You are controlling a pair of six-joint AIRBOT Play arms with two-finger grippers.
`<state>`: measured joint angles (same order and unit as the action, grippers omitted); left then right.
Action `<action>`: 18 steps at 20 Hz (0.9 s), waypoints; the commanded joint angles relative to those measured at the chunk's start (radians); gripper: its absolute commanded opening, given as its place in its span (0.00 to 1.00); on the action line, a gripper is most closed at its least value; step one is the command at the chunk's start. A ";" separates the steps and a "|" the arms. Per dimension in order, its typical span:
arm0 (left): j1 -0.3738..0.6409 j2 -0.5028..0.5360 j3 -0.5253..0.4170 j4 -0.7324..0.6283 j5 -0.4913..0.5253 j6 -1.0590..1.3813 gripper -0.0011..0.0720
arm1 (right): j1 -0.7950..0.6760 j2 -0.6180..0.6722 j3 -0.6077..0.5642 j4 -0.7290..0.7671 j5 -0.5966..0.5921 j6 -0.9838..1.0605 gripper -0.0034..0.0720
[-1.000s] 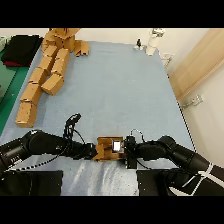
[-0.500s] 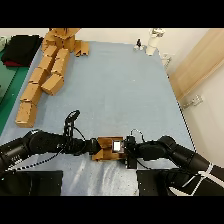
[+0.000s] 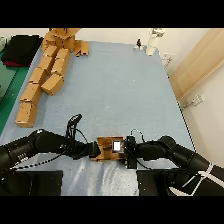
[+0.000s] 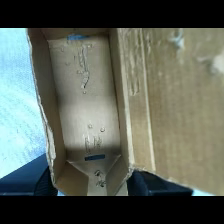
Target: Fold the box.
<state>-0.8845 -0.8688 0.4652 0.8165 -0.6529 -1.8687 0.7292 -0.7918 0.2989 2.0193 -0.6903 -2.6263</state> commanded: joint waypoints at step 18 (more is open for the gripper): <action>-0.257 -0.292 0.297 0.504 -0.127 -0.545 0.82 | 0.000 0.000 0.001 0.000 0.000 0.000 0.65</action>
